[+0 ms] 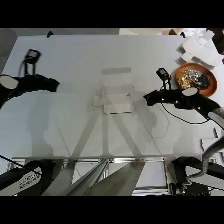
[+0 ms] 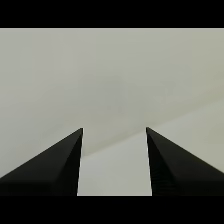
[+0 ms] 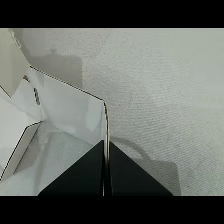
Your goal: Fold the box and place the chain.
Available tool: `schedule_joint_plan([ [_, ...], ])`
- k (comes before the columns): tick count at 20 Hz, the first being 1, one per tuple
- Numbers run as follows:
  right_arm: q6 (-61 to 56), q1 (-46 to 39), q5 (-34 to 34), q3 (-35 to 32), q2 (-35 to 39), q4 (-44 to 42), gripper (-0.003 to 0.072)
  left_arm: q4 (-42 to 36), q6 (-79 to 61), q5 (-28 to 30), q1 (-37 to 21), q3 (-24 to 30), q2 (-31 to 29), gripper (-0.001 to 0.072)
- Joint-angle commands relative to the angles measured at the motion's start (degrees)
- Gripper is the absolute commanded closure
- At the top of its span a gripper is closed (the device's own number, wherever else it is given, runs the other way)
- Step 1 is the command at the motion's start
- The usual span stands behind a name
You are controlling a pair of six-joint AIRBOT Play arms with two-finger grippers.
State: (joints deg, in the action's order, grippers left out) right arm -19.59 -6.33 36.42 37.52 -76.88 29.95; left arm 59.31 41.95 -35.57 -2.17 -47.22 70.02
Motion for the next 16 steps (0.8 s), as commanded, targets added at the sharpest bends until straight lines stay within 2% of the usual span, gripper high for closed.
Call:
schedule_joint_plan([
  [1,-0.02,0.07,0.0,-0.02,-0.04,-0.02,0.0674,-0.42,-5.92,-1.18,8.57,-2.67,1.44,0.0294],
  [2,-0.02,0.07,-0.02,-0.02,-0.04,-0.02,0.0674,-0.9,-5.77,-4.02,9.44,-5.49,3.02,0.0291],
  [4,-0.02,0.07,-0.02,-0.02,-0.04,-0.02,0.0674,-3.56,-4.94,-13.2,9.33,-12.61,7.48,0.0272],
  [5,-0.02,0.07,0.0,-0.02,-0.04,-0.02,0.0674,-4.79,-4.33,-17.25,9.18,-16.02,9.88,0.0211],
  [6,-0.02,0.07,-0.02,-0.02,-0.04,-0.02,0.0674,-6.08,-4.39,-21.24,8.98,-19.54,12.41,0.0081],
  [7,-0.02,0.07,-0.02,-0.02,-0.04,0.0,0.0674,-7.52,-4.39,-24.24,8.85,-22.49,14.69,0.0007],
  [13,-0.02,0.07,-0.02,-0.02,-0.04,-0.02,0.0674,-21.05,-6.16,-40.35,8.9,-36.61,28.52,0.0009],
  [16,-0.02,0.07,0.0,-0.02,-0.04,-0.02,0.0674,-25.44,-6.14,-42.66,9.44,-40.02,33.88,0.0008],
])
